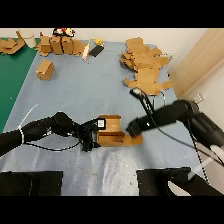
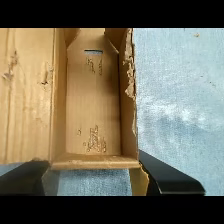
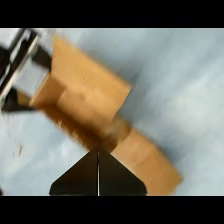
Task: Fold the box.
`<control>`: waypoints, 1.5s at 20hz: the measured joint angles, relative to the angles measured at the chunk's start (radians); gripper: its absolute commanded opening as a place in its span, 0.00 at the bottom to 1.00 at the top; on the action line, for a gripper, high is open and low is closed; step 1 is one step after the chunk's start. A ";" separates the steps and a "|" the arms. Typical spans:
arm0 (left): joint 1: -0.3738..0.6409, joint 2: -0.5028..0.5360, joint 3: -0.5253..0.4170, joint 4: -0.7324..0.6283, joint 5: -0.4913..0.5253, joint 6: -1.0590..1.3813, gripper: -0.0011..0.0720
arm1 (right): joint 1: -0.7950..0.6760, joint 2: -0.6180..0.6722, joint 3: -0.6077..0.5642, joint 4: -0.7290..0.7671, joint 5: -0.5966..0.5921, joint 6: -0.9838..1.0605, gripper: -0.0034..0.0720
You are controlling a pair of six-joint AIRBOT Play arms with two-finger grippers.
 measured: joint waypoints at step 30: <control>0.000 0.000 0.000 0.000 -0.001 0.000 0.67 | 0.148 -0.088 -0.208 -0.073 0.404 -0.737 0.14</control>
